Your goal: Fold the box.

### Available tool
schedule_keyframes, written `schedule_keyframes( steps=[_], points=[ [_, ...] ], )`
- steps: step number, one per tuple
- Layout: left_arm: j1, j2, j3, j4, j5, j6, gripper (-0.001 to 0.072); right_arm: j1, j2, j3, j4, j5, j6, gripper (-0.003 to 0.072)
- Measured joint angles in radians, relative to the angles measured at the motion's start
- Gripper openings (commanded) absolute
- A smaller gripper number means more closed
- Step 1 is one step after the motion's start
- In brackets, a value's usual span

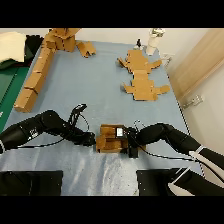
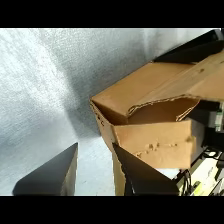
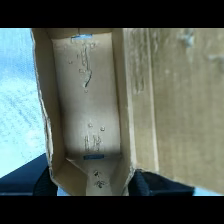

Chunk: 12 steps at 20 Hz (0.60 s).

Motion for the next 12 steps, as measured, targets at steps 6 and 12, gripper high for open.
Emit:
schedule_keyframes(
  steps=[6, 12],
  points=[
    [0.002, 0.0, 0.005, -0.061, -0.005, -0.006, 0.0333, 0.0, 0.0, 0.0, 0.0, 0.0, 0.0, 0.0504],
    [0.0, 0.0, 0.005, -0.138, -0.014, 0.032, 0.0334, 0.0, 0.0, 0.0, 0.0, 0.0, 0.0, 0.0504]
  ],
)
